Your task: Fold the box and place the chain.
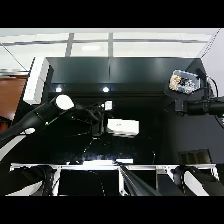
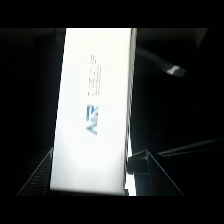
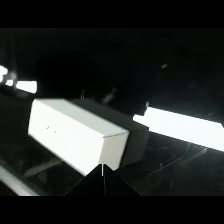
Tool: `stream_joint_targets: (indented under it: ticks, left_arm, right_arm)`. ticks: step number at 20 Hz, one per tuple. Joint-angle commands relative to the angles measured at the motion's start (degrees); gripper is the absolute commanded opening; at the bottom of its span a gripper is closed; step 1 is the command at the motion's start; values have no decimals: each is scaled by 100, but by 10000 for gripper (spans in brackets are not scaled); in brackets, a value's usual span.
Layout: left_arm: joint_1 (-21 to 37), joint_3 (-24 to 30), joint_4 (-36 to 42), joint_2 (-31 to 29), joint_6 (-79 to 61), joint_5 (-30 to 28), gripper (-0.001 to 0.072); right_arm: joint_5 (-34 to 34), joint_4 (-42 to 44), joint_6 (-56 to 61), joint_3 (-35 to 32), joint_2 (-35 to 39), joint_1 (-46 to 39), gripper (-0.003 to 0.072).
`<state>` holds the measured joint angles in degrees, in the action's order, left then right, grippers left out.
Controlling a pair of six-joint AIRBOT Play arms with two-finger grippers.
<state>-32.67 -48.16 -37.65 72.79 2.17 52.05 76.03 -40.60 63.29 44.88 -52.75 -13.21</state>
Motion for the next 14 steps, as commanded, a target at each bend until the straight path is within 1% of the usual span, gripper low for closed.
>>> stream_joint_targets:
  ticks: [1, 3, 5, 6, 7, 9, 14]
  left_arm:
    - [-468, -634, -90, 350, 584, -208, 714]
    - [-688, -1095, -155, 866, 807, -101, 714]
    - [-791, -1534, -492, 1346, 1246, 260, 714]
    - [-789, -1646, -549, 1508, 1305, 474, 714]
    - [-782, -1681, -540, 1626, 1305, 568, 714]
    - [-785, -1681, -538, 1731, 1322, 564, 714]
    - [-789, -1681, -538, 1757, 1410, 566, 714]
  right_arm:
    - [-79, -83, 13, 11, 70, -179, 16]
    - [-83, -83, 13, 11, 70, -179, 16]
    - [-83, -87, 11, 11, 70, -179, 16]
    - [-83, -90, 11, 11, 70, -179, 16]
    - [-131, -109, 7, 11, 70, -179, 16]
    - [-245, -111, -7, 11, 70, -179, 16]
    - [-330, -153, -15, 11, 70, -179, 16]
